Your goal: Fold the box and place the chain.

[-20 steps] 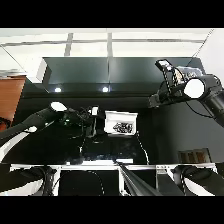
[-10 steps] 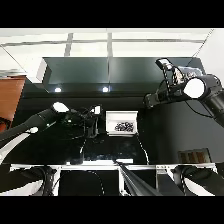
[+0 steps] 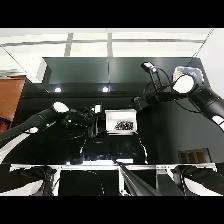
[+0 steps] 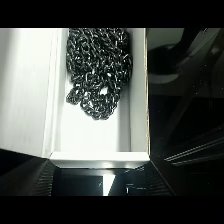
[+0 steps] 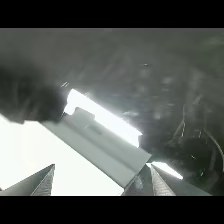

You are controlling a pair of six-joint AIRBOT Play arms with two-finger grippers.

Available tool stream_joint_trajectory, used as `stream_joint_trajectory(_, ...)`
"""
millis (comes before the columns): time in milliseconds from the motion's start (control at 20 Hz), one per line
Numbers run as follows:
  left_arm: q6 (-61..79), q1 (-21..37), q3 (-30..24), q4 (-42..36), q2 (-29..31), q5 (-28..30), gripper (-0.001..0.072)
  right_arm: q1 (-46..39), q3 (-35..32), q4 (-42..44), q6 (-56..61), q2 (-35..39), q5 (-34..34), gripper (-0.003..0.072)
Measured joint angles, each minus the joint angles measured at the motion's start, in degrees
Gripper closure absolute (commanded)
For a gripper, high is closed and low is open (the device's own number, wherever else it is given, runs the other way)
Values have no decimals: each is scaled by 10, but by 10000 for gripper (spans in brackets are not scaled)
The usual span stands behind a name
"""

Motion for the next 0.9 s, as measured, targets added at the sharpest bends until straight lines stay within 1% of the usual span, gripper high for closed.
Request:
stream_joint_trajectory(200, 0, 0, 0, 2, 0, 1, 314, 0, 3, 21, -198, -8, 77, -9)
stream_joint_trajectory(300, 0, 0, 0, 2, 0, 2, 314, 1, 3, 29, -278, -9, 103, -9)
stream_joint_trajectory(500, 0, 0, 0, 2, 0, 2, 314, 15, -7, 43, -377, -12, 109, -8)
stream_joint_trajectory(650, 0, 0, 0, 2, 0, 3, 314, 31, -22, 45, -421, -12, 92, -8)
stream_joint_trajectory(700, 0, 0, 0, 2, 0, 3, 315, 36, -28, 46, -433, -12, 82, 27)
stream_joint_trajectory(750, 0, 0, 0, 2, 0, 3, 314, 41, -32, 47, -442, -12, 75, 84)
stream_joint_trajectory(850, 0, 0, 0, 2, 0, 3, 315, 47, -41, 47, -456, -12, 62, 84)
stream_joint_trajectory(900, -1, 0, 0, 2, 0, 3, 314, 49, -44, 47, -461, -12, 58, 160)
